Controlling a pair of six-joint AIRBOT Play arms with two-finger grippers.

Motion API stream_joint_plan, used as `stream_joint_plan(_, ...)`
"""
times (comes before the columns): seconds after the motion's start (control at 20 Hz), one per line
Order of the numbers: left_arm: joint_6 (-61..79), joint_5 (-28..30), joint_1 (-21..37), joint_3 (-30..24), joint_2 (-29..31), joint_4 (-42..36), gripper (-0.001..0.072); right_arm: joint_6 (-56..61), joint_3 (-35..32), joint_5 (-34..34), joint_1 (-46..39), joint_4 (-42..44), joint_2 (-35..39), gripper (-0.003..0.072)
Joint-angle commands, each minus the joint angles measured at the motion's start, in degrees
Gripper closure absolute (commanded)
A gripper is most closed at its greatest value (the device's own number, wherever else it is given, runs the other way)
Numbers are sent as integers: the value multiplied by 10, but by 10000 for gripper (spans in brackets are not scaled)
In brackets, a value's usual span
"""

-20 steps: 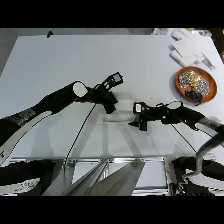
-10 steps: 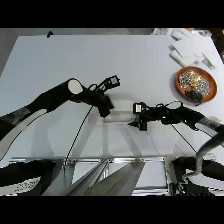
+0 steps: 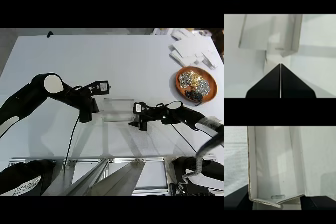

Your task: Fold the box and place the chain.

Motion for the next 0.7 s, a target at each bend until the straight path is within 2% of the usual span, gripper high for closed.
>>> stream_joint_plan(0.0, 9, -26, 0, -6, 8, 26, 705, 0, 0, 1, 0, 0, 0, 308)
stream_joint_plan(0.15, 74, 7, 3, -34, 8, 23, 686, 0, 0, 1, 0, 0, 0, 308)
stream_joint_plan(0.25, 116, 59, 3, -72, 7, 10, 601, 0, 0, 1, 0, 0, 0, 308)
stream_joint_plan(0.4, 205, 126, 3, -122, -5, -24, 596, 0, 0, 1, 0, 0, 0, 308)
stream_joint_plan(0.65, 223, 183, 5, -126, -69, -28, 595, 0, 0, 1, 0, 0, 0, 308)
